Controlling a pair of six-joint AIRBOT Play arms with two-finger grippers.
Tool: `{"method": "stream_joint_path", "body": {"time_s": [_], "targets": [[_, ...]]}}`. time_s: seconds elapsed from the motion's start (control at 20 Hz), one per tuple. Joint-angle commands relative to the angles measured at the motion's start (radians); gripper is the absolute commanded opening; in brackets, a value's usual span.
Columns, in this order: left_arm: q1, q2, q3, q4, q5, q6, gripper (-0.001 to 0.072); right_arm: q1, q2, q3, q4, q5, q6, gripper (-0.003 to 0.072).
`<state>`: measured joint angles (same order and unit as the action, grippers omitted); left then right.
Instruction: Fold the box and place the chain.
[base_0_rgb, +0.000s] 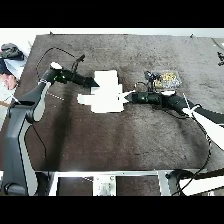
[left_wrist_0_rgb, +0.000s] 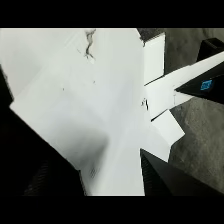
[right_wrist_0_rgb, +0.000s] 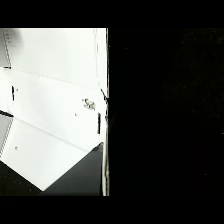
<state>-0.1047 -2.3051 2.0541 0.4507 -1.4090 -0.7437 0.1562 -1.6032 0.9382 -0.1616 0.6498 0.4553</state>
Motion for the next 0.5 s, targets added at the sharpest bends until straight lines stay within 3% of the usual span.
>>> {"method": "stream_joint_path", "body": {"time_s": [0.0, 0.05, 0.15, 0.2, 0.3, 0.35, 0.45], "targets": [[-0.006, -0.021, 0.0, -0.032, -0.053, 0.001, 0.0513, -0.001, 0.001, 0.0, 0.0, 0.0, 0.0, 0.0007], [-0.006, -0.023, 0.0, -0.035, -0.058, 0.004, 0.0465, 0.0, 0.001, 0.0, 0.0, 0.0, 0.0, 0.0007], [-0.006, -0.022, 0.001, -0.056, -0.071, 0.02, 0.046, -0.001, 0.001, 0.0, 0.0, 0.0, 0.0, 0.0006], [-0.006, -0.022, 0.001, -0.069, -0.075, 0.022, 0.0367, -0.001, 0.001, 0.0, 0.0, 0.0, 0.0, 0.0007], [-0.006, -0.022, 0.001, -0.074, -0.078, 0.029, 0.0347, -0.001, 0.001, 0.0, 0.0, 0.0, 0.0, 0.0007], [-0.006, -0.022, 0.001, -0.074, -0.08, 0.032, 0.0268, -0.001, 0.001, 0.0, -0.001, 0.0, -0.007, 0.0006], [-0.006, -0.022, 0.001, -0.074, -0.097, 0.044, 0.0241, 0.0, 0.001, 0.0, -0.003, 0.0, -0.018, 0.0007]]}}
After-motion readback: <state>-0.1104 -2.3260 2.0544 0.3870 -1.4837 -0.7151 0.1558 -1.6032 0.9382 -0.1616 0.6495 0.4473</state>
